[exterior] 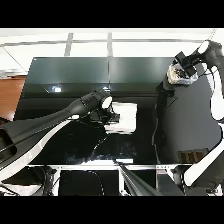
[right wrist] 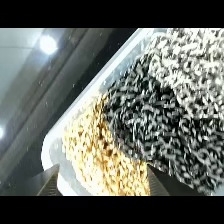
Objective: Fold the box and place the chain.
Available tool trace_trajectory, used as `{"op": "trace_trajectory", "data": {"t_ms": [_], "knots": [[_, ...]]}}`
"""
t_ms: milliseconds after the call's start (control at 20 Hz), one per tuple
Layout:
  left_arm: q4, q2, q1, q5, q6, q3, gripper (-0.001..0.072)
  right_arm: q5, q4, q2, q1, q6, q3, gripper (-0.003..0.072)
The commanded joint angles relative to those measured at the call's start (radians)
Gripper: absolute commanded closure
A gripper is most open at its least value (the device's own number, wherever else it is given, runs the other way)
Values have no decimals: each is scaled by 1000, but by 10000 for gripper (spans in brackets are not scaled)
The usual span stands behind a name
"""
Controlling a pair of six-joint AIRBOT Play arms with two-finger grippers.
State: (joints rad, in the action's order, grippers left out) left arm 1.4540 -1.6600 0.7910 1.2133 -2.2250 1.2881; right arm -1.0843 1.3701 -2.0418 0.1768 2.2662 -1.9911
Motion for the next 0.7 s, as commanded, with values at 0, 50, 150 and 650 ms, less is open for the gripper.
{"op": "trace_trajectory", "data": {"t_ms": [0, 50, 150, 650], "knots": [[0, 0, 0, 2, 0, 1, 681, 17, -17, -37, 4, 36, -24, 143], [0, 0, 0, 2, 0, 1, 681, 13, -16, -42, 4, 35, -24, 143], [0, 0, 0, 3, 0, 1, 681, 2, -35, -58, 4, 30, -24, 144], [0, 0, 0, 3, 0, 1, 681, -151, -114, -61, 39, -119, -43, 269]]}}
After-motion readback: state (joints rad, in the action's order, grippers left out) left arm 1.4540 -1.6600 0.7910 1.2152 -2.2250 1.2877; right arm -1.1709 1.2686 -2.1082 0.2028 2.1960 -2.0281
